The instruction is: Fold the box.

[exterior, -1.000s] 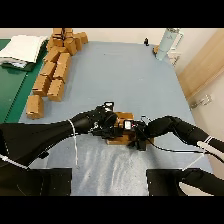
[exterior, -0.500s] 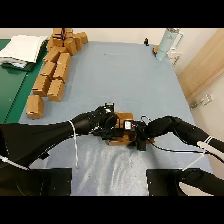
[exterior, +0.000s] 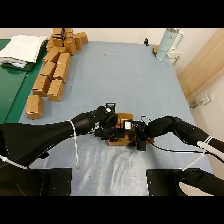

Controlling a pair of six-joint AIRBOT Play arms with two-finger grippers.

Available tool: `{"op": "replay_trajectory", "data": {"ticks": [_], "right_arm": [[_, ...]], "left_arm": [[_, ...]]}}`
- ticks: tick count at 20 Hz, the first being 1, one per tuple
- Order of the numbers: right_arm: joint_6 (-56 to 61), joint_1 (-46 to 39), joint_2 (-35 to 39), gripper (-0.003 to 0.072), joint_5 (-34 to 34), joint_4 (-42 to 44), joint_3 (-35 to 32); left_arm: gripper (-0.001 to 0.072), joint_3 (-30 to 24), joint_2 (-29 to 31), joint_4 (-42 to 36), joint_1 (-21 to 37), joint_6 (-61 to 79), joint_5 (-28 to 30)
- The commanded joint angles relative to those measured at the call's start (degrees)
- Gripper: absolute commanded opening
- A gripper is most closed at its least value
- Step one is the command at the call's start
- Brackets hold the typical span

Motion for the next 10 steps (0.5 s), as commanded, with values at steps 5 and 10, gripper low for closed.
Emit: {"op": "replay_trajectory", "data": {"ticks": [5,10], "right_arm": [[0.0,0.0,0.0,0.0515,0.0,0.0,0.0],[0.0,0.0,0.0,0.0515,0.1,0.0,0.0]], "left_arm": [[0.0296,1.7,0.0,0.8,1.2,0.0,-4.2],[0.0296,3.1,0.0,1.3,1.2,0.0,-8.3]]}}
